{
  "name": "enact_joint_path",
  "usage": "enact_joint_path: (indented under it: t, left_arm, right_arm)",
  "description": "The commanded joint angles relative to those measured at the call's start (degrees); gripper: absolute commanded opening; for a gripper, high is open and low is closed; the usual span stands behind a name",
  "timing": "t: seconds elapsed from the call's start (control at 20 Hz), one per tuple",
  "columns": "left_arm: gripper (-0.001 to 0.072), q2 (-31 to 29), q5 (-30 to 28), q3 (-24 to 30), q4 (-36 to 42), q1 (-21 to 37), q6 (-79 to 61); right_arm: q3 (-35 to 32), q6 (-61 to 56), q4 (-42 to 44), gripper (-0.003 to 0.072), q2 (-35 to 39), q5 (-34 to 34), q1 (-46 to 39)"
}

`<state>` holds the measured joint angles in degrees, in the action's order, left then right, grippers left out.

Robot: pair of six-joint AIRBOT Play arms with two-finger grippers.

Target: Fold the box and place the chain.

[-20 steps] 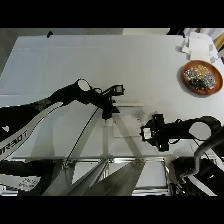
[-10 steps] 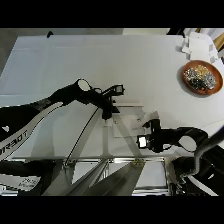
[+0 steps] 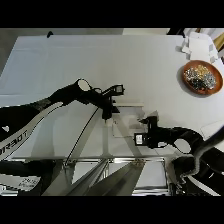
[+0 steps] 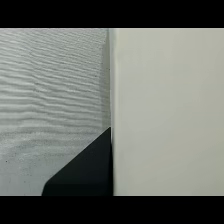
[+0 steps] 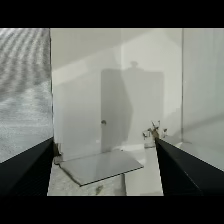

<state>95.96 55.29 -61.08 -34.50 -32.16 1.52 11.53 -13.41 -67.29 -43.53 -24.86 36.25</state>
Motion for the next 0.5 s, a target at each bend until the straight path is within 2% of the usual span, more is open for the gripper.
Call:
enact_joint_path:
  t: [0.0, 0.45]
  left_arm:
    - [0.0013, 0.0, 0.0, 0.0, 0.0, 0.0, 0.0]
    - [0.0013, 0.0, 0.0, 0.0, 0.0, 0.0, 0.0]
  right_arm:
    - [0.1, -0.3, 0.1, 0.0684, -0.4, 3.0, -0.3]
    - [5.5, -0.2, 4.1, 0.0683, -0.4, -1.6, -7.9]
